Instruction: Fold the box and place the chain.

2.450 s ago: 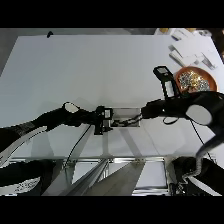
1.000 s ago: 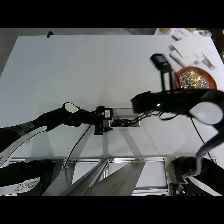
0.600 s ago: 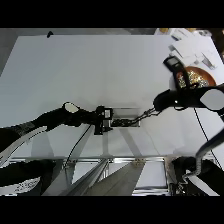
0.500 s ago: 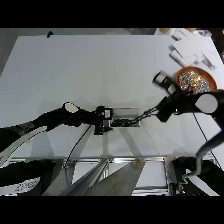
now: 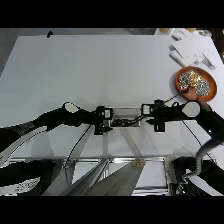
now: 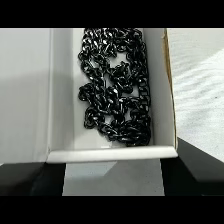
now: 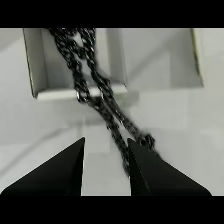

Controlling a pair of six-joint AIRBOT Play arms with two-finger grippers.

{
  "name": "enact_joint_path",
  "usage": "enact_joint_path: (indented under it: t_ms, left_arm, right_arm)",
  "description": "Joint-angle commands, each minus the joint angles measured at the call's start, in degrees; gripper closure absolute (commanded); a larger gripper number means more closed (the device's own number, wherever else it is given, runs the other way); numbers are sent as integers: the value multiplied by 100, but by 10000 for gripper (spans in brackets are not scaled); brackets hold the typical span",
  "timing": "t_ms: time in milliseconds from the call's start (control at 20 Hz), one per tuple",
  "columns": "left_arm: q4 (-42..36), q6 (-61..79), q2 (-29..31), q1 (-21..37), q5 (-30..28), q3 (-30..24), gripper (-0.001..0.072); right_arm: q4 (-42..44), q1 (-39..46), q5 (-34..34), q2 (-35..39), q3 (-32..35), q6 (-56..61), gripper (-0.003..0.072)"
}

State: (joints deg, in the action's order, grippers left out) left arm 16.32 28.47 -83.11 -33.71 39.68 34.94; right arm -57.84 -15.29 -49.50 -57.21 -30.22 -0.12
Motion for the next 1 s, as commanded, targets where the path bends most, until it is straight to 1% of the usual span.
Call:
enact_joint_path:
  t_ms: [0, 100, 150, 200, 350, 550, 600, 650, 700, 800, 950]
  left_arm:
    - [2, 0, 2, 4, -2, -2, 639]
    - [2, 0, 2, 4, -2, -2, 639]
    - [2, 0, 4, 7, -2, -2, 639]
    - [2, 0, 4, 4, -2, -2, 639]
    - [2, 0, 2, 4, 0, -2, 639]
    - [2, 0, 4, 7, -2, -2, 639]
    - [2, 0, 2, 7, -2, -2, 639]
    - [2, 0, 2, 4, -2, -2, 639]
    - [2, 0, 2, 4, -2, -2, 639]
    - [2, 0, 2, 7, -2, -2, 639]
    - [2, 0, 2, 7, -2, -2, 639]
  right_arm:
    - [713, 4, 162, -422, 48, -776, 419]
    - [710, 4, 291, -625, 48, -776, 421]
    - [713, 4, 407, -673, 48, -772, 449]
    - [713, 4, 487, -684, 48, -774, 492]
    - [713, 4, 765, -704, 48, -774, 495]
    - [734, 4, 695, -848, 48, -772, 505]
    - [743, 4, 660, -872, 48, -769, 537]
    - [811, 7, 614, -876, 48, -767, 633]
    - [848, 7, 555, -874, 48, -723, 668]
    - [813, 7, 514, -855, 48, -199, 669]
    - [424, 7, 319, -518, 48, 1432, 669]
